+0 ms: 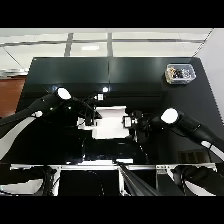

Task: Fold the box and place the chain.

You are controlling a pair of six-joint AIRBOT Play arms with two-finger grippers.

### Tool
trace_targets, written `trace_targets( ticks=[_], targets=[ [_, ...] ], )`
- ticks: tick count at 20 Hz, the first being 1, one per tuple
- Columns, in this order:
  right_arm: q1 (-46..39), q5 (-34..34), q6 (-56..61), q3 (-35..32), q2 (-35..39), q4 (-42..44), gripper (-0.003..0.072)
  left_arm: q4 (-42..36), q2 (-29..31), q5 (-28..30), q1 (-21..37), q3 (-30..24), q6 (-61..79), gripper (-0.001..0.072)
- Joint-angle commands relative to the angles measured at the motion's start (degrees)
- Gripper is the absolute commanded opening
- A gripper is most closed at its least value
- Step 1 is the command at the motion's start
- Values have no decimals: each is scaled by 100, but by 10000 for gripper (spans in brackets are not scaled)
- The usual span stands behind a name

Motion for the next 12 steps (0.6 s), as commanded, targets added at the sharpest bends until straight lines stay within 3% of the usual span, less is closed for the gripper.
trace_targets(
  ticks=[1,5,7,10,12],
  targets=[
    [315,-13,-55,-219,4,-192,706,2,-4,-2,-2,4,-2,29],
    [612,-1432,-52,-450,-177,249,705,2,-4,0,-2,4,-2,29],
    [625,-1731,-55,-470,-337,684,705,4,-4,-2,-2,4,-2,29],
    [608,-2199,-55,-424,-109,693,705,2,-4,-4,-2,4,-2,29],
    [433,-2048,-52,-356,179,710,705,2,-4,-4,-2,4,-2,29]
  ],
)
